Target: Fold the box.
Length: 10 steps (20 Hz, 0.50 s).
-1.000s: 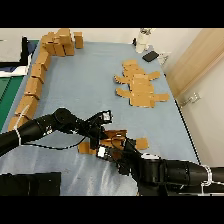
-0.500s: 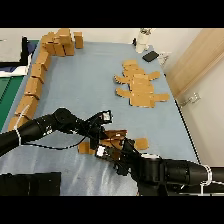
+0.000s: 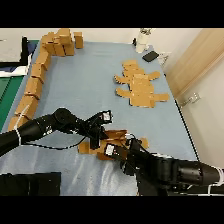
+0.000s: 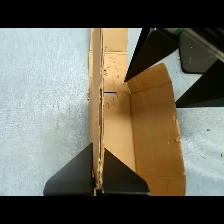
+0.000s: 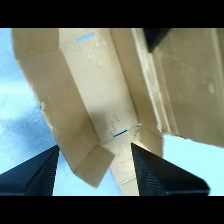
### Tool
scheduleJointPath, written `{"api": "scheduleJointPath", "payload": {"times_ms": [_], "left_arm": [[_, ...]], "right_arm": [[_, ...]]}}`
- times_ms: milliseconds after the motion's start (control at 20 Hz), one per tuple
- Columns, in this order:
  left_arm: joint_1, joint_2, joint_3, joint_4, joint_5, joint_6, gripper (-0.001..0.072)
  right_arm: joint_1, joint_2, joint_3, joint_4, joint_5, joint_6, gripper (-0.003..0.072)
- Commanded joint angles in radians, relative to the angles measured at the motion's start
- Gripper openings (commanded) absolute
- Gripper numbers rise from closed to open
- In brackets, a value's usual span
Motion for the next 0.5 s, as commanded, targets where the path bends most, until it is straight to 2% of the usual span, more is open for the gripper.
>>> {"api": "scheduleJointPath", "payload": {"times_ms": [0,200,450], "left_arm": [[0.000,0.000,0.001,0.000,0.000,0.000,0.0011],[0.000,0.000,0.001,0.000,0.000,0.000,0.0011],[0.000,0.000,0.001,0.000,0.000,0.000,0.0012]], "right_arm": [[-0.001,0.115,-0.072,-0.050,0.082,-0.050,0.0713],[-0.052,0.093,-0.079,-0.053,0.103,-0.048,0.0713],[-0.117,0.153,-0.079,-0.019,0.095,-0.049,0.0713]]}}
